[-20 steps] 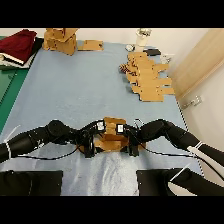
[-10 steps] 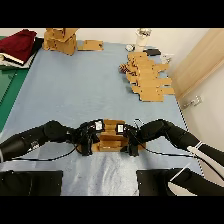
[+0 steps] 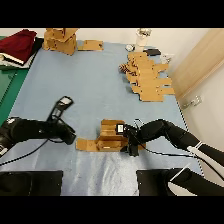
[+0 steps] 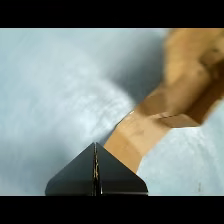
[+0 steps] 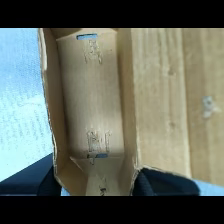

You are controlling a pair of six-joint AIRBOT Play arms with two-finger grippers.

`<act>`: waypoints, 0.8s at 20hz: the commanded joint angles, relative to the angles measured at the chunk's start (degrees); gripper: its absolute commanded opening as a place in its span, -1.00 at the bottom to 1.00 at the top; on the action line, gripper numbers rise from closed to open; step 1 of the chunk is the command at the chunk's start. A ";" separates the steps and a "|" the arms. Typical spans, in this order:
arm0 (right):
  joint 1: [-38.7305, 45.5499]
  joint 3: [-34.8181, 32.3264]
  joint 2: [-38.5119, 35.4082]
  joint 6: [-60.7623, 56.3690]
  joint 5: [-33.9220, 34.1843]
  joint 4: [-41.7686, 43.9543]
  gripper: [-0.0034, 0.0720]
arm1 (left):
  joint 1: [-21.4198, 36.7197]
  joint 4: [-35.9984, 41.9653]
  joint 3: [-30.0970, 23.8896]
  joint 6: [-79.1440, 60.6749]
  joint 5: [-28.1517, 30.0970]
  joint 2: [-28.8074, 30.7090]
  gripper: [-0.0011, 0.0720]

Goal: Fold the box.

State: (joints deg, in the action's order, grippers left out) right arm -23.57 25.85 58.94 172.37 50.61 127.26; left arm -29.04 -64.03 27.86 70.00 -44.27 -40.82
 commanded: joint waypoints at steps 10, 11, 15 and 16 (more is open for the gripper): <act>-0.07 0.04 0.02 0.02 0.00 -0.02 0.46 | -6.16 10.64 -5.18 19.91 1.81 -10.08 -0.94; -0.07 0.04 0.02 0.02 0.00 0.00 0.46 | -6.67 11.76 -5.18 19.91 2.82 -11.02 -0.94; -0.07 0.04 0.02 0.02 0.00 -0.02 0.46 | -6.73 17.38 -5.18 17.57 3.58 -12.76 -0.94; -0.07 0.02 0.02 0.02 0.02 -0.02 0.46 | -6.99 18.10 -5.16 17.49 3.67 -12.74 -0.94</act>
